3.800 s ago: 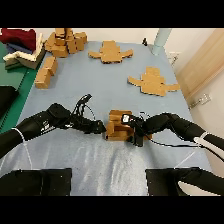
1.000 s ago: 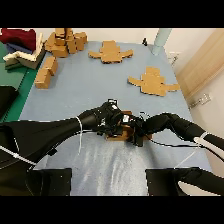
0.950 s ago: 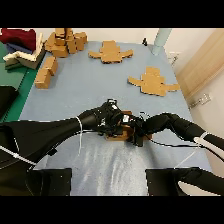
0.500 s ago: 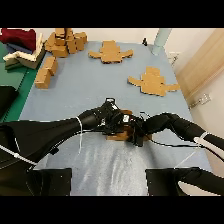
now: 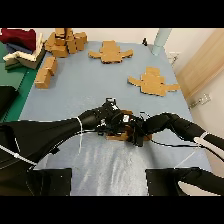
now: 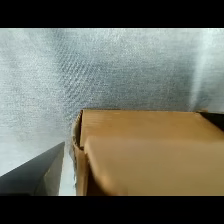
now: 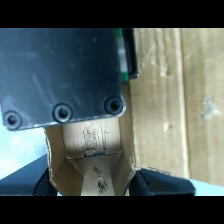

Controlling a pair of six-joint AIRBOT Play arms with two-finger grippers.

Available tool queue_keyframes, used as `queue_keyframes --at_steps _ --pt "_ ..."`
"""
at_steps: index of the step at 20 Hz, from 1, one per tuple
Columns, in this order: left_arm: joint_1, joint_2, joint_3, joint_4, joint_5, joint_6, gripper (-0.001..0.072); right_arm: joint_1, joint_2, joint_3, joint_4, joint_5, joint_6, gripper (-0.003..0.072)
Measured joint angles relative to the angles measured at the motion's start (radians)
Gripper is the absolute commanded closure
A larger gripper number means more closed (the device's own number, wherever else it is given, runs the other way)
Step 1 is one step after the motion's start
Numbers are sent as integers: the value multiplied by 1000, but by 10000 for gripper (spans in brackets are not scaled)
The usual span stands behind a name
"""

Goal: Fold the box.

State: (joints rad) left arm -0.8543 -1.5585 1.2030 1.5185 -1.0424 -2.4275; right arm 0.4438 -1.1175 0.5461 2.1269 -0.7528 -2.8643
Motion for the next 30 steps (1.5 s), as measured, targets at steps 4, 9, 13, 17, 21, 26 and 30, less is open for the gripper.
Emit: queue_keyframes --at_steps 4,9,13,17,21,26,30 --pt "0 -10 0 7 -4 0 176 0 0 0 0 0 0 176" --pt "0 -23 1 10 13 -5 558 0 0 0 0 0 0 176" --pt "2 -26 0 19 11 -11 696 0 0 0 0 0 0 176" --pt "0 -27 0 19 26 -16 696 0 0 0 -2 0 0 176" --pt "0 -27 0 14 47 -20 326 -1 0 0 -2 0 1 176" --pt "0 -27 0 19 36 -9 263 -1 0 0 0 0 1 175" --pt "0 -27 0 7 58 -5 699 -1 0 0 0 0 0 176"
